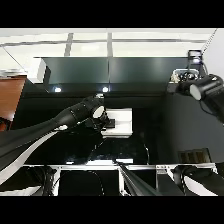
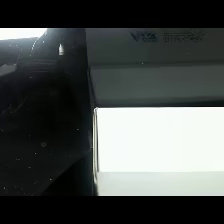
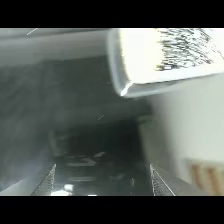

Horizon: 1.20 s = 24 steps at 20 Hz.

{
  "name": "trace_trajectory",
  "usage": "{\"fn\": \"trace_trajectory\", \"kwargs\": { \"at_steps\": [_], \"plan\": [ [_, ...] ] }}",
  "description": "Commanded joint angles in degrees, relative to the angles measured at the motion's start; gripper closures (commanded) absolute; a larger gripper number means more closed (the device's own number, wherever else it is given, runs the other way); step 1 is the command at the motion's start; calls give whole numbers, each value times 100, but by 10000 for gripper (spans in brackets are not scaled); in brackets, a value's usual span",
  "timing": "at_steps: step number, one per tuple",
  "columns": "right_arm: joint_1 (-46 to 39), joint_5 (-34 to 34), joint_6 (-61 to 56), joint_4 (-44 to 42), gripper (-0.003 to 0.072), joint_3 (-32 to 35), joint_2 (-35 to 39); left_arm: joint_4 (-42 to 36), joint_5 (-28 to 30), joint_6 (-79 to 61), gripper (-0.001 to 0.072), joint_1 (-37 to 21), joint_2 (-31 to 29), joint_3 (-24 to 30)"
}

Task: Fold the box and place the chain.

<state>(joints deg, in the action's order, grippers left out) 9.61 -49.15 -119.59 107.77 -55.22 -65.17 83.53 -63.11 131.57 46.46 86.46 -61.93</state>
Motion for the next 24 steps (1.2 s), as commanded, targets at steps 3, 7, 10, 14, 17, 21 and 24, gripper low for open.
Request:
{"fn": "trace_trajectory", "kwargs": {
  "at_steps": [3,7,10,14,17,21,24],
  "plan": [
    [-1508,195,11,-866,-34,-1263,-1373,-2,0,0,685,-7,-4,-2],
    [-1930,-798,682,-1565,-34,-3211,-3008,-2,4,0,685,-7,-4,-2],
    [-2216,-1401,1005,-2277,-31,-4360,-4006,-2,4,-2,685,-7,-4,-2],
    [-2428,-1274,1025,-2332,78,-4769,-4568,-4,7,0,685,-7,-4,-2],
    [-2448,-1049,1268,-2448,78,-4771,-4789,-9,4,0,685,-7,-4,-2],
    [-2463,-1141,1447,-2465,560,-4778,-4924,-7,7,0,685,-7,-4,-2],
    [-2479,-1268,1867,-2267,671,-4846,-4603,-7,9,0,685,-7,-4,-2]
  ]
}}
